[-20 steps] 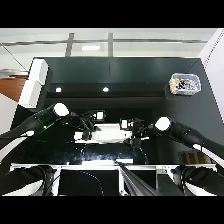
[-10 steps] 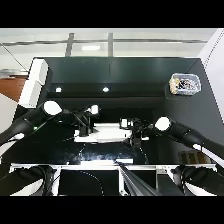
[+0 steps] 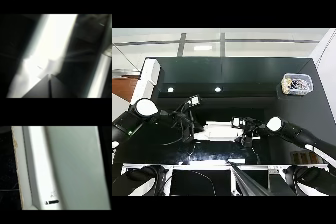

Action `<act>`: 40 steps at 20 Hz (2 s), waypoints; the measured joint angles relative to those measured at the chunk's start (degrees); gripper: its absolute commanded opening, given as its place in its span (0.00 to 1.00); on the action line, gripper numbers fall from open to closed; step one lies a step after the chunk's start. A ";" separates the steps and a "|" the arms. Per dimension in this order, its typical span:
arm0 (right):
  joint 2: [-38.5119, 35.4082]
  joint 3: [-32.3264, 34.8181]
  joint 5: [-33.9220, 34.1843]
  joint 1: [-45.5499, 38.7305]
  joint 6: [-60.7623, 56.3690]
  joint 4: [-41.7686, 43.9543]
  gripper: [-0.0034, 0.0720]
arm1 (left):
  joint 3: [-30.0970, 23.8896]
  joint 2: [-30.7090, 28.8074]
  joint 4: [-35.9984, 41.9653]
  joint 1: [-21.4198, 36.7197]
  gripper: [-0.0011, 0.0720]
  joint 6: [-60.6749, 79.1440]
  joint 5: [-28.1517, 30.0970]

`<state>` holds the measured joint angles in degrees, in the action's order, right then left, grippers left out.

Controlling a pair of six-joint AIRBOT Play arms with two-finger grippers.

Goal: Fold the box and place the chain.

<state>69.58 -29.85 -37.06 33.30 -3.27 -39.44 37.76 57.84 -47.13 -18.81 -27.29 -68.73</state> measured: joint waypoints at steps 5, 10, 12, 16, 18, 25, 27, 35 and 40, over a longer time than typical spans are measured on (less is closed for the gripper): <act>0.00 0.00 0.17 0.00 -0.07 -0.02 0.70 | -2.80 -0.55 7.21 -1.25 0.05 -7.28 -1.97; 0.00 0.00 0.20 0.00 -0.07 -0.02 0.70 | -4.63 0.92 16.26 -4.26 0.05 -8.74 22.51; 0.02 0.00 0.24 0.00 -0.11 0.00 0.70 | -4.85 2.89 17.51 -5.84 0.05 -8.72 30.18; 0.00 0.00 0.24 0.00 -0.11 -0.02 0.70 | -5.03 8.13 17.59 -9.40 0.05 -8.72 37.92; 0.00 0.00 0.22 0.00 -0.09 -0.02 0.70 | -5.07 10.23 17.35 -10.97 0.05 -8.72 39.36; 0.02 0.00 0.22 0.00 -0.02 -0.02 0.70 | -1.55 7.93 11.23 -8.35 0.23 -8.94 35.71; 0.02 0.00 0.22 0.00 -0.02 -0.02 0.70 | -0.81 5.77 8.28 -4.52 0.98 -9.16 31.93; 0.02 0.00 0.20 0.00 -0.02 -0.02 0.70 | -1.57 3.10 -7.26 6.49 0.95 5.01 12.02; 0.02 0.00 0.13 0.00 0.00 -0.02 0.70 | -4.11 3.76 -6.03 4.52 0.95 22.47 11.41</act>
<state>69.60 -29.85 -36.93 33.30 -3.27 -39.46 33.65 61.60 -53.17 -14.28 -4.82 -57.32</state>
